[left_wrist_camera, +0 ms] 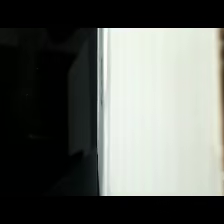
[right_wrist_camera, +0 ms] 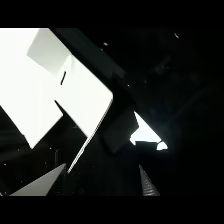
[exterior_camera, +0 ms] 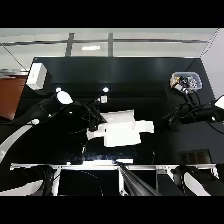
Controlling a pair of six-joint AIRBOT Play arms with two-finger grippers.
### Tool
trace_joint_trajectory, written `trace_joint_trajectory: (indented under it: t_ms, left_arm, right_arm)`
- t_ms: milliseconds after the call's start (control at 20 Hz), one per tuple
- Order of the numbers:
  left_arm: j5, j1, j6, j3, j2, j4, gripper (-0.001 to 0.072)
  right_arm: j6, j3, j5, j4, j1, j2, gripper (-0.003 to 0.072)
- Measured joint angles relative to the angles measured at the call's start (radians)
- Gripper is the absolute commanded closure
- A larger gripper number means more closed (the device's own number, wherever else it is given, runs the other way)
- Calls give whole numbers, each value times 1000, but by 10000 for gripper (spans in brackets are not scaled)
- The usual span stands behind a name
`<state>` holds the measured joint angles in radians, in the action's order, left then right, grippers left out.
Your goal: Fold the box and place the chain.
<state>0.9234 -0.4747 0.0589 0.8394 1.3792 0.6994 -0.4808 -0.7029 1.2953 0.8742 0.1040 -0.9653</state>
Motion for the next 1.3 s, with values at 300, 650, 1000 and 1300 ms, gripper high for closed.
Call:
trace_joint_trajectory:
  t_ms: [300, 650, 1000, 1300]
  left_arm:
    - [-42, -26, -20, -6, 35, 33, 684]
    - [-48, -29, -25, -6, 47, 42, 683]
    - [-50, -29, -25, -6, 49, 47, 682]
    - [-50, -30, -25, -6, 49, 48, 683]
  right_arm:
    - [10, 0, -121, -126, -83, -1, 165]
    - [61, 53, -158, -80, -145, -9, -25]
    - [232, 189, -273, -19, -316, -36, -24]
    - [349, 228, -391, -11, -454, -63, -23]
